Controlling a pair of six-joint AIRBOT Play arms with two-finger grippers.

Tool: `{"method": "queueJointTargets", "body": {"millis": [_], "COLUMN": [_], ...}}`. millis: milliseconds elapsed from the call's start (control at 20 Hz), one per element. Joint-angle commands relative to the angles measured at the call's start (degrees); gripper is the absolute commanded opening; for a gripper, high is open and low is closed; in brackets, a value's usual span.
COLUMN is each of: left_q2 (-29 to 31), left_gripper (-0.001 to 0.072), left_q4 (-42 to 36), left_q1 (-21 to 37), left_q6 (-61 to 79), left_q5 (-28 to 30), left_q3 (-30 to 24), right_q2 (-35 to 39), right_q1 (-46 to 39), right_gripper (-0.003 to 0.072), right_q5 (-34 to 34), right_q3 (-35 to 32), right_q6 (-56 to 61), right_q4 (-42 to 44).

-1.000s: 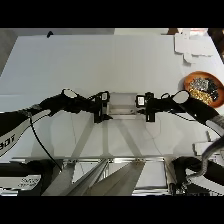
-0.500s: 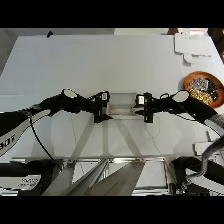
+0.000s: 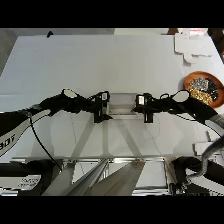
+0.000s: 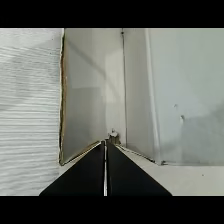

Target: Fold the box and place the chain.

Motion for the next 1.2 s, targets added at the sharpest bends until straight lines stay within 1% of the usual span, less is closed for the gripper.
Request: {"method": "queueJointTargets", "body": {"millis": [0, 100, 250, 350, 400, 500, 550, 600, 650, 700, 750, 900, 950, 1150], "left_q2": [0.02, 0.02, 0.02, 0.02, 0.02, 0.02, 0.02, 0.02, 0.02, 0.02, 0.02, 0.02, 0.02, 0.02], "left_gripper": [0.0276, 0.0276, 0.0276, 0.0276, 0.0276, 0.0276, 0.0276, 0.0276, 0.0276, 0.0276, 0.0276, 0.0276, 0.0276, 0.0276], "left_q4": [0.09, 0.09, 0.09, 0.09, 0.09, 0.09, 0.09, 0.09, 0.09, 0.09, 0.09, 0.09, 0.09, 0.09], "left_q1": [0.0, -0.02, -0.02, 0.0, -0.02, -0.02, 0.0, -0.02, -0.02, -0.02, -0.02, -0.02, -0.02, 0.0], "left_q6": [0.02, 0.02, 0.02, 0.02, 0.02, 0.02, 0.02, 0.02, 0.02, 0.02, 0.02, 0.02, 0.02, 0.02], "left_q5": [0.02, 0.02, 0.02, 0.02, 0.02, 0.02, 0.0, 0.02, 0.02, 0.02, 0.0, 0.02, 0.02, 0.02], "left_q3": [-0.04, -0.02, -0.04, -0.02, -0.02, -0.02, -0.02, -0.02, -0.02, -0.02, -0.04, -0.02, -0.04, -0.02], "right_q2": [2.64, 6.8, 15.21, 20.81, 23.3, 27.54, 28.72, 28.96, 28.68, 28.22, 27.5, 23.74, 21.86, 12.48], "right_q1": [0.0, -0.02, -0.5, -2.69, -4.46, -9.07, -11.87, -14.71, -17.81, -20.04, -21.77, -22.71, -22.62, -22.62], "right_gripper": [0.0006, 0.0006, 0.0006, 0.0005, 0.0005, 0.0005, 0.0005, 0.0003, 0.0003, 0.0002, 0.0002, 0.0, 0.0, -0.0001], "right_q5": [-0.76, -1.99, -3.04, -3.08, -3.06, -2.54, -1.4, 0.24, 2.49, 4.57, 6.8, 11.74, 11.93, 11.43], "right_q3": [-0.02, -0.02, -0.02, -0.02, -0.02, -0.02, -0.02, -0.04, -0.28, -0.94, -2.08, -5.86, -6.71, -7.23], "right_q6": [4.83, 9.81, 19.82, 28.92, 35.04, 51.15, 61.16, 70.03, 76.76, 79.34, 79.49, 79.06, 78.34, 71.87], "right_q4": [-0.46, -1.75, -7.17, -11.23, -13.81, -21.16, -25.24, -27.52, -27.71, -27.28, -26.6, -24.5, -22.36, -8.7]}}
